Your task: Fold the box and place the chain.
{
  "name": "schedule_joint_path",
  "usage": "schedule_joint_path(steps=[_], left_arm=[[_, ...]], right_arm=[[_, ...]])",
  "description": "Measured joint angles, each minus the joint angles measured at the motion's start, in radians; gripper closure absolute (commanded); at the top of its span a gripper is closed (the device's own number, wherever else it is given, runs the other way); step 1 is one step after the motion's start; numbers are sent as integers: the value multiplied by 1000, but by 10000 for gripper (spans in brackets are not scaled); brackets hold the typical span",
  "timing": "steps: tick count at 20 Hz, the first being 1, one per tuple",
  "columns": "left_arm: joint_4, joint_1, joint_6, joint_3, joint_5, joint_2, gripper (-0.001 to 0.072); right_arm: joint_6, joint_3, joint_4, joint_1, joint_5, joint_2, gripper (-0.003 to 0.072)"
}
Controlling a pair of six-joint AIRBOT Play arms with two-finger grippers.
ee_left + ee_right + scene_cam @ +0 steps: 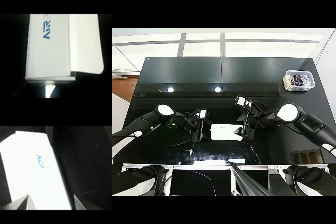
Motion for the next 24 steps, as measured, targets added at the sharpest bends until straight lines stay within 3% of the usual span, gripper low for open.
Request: schedule_joint_path(steps=[16, 18, 21, 22, 23, 24], left_arm=[[0, 0, 0, 0, 1, 0, 224], [0, 0, 0, 0, 1, 0, 224], [0, 0, 0, 0, 1, 0, 224], [0, 0, 0, 0, 1, 0, 224], [0, 0, 0, 0, 1, 0, 224], [0, 0, 0, 0, 1, 0, 224]], right_arm=[[53, 1, -33, 29, 30, -19, -34], [53, 1, -45, 45, 10, -29, 93], [60, 1, -55, 56, -8, -36, 122], [63, 1, -58, 58, -10, -37, 213], [65, 1, -59, 60, -15, -38, 214], [68, 1, -61, 60, -18, -38, 306]])
